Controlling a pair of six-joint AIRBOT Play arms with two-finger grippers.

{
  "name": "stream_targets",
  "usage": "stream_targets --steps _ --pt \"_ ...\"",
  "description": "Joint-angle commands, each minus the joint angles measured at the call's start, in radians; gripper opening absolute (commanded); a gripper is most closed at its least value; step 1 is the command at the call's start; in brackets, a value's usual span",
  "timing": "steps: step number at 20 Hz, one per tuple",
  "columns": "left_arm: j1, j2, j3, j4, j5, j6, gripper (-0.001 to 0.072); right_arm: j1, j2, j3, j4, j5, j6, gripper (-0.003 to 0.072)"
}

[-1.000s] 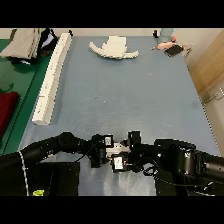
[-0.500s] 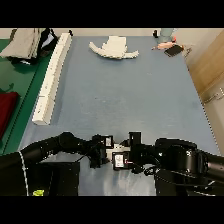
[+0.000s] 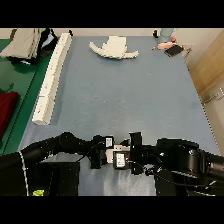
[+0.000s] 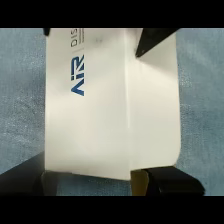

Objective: Fold the box.

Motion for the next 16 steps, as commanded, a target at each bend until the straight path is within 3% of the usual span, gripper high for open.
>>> stream_targets --steps 1,5,7,10,16 --pt "0.000 0.000 0.000 0.000 0.002 0.000 0.0407 0.000 -0.009 0.000 -0.013 0.004 0.014 0.0424" --pt "0.000 0.000 0.000 0.000 0.002 0.000 0.0407 0.020 0.048 0.001 0.109 0.027 0.014 0.0427" --pt "0.000 0.000 0.000 0.000 0.002 0.000 0.0407 0.020 0.064 0.001 0.109 0.055 0.014 0.0533" --pt "0.000 0.000 0.000 0.000 0.002 0.000 0.0407 0.020 0.049 -0.002 0.088 0.097 0.014 0.0531" --pt "0.000 0.000 0.000 0.000 0.002 0.000 0.0407 0.019 -0.005 -0.002 -0.018 0.074 0.015 0.0506"
